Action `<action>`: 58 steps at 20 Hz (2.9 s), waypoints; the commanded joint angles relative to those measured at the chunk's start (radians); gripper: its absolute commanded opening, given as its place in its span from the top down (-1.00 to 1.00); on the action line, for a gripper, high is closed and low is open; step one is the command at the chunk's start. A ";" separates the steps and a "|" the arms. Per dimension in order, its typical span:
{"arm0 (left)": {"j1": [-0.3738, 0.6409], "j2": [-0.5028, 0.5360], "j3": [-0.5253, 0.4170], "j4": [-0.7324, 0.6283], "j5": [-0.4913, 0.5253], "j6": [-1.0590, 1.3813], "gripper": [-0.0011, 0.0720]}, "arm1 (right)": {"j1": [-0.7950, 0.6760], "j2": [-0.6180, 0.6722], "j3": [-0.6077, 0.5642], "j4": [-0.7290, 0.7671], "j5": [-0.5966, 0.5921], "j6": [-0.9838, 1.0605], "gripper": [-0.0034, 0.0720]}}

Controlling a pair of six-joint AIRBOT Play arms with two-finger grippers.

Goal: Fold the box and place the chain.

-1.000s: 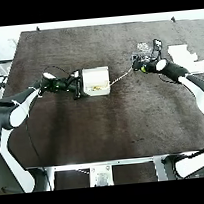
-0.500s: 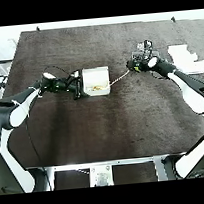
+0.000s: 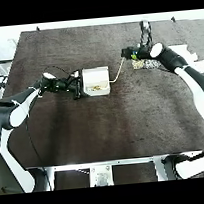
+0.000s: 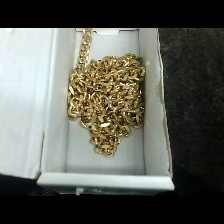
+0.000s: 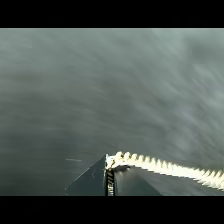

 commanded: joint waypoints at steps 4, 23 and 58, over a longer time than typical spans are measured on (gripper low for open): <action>0.000 0.000 0.000 0.000 0.000 0.000 -0.17 | 0.124 0.289 -0.002 -0.047 0.155 -0.053 0.90; 0.000 0.000 0.000 0.000 0.000 0.000 -0.17 | 0.386 0.316 0.031 -0.043 0.019 -0.050 0.90; 0.000 0.000 0.000 0.000 0.000 0.000 -0.17 | 0.082 0.188 -0.162 -0.088 -0.114 -0.377 -0.09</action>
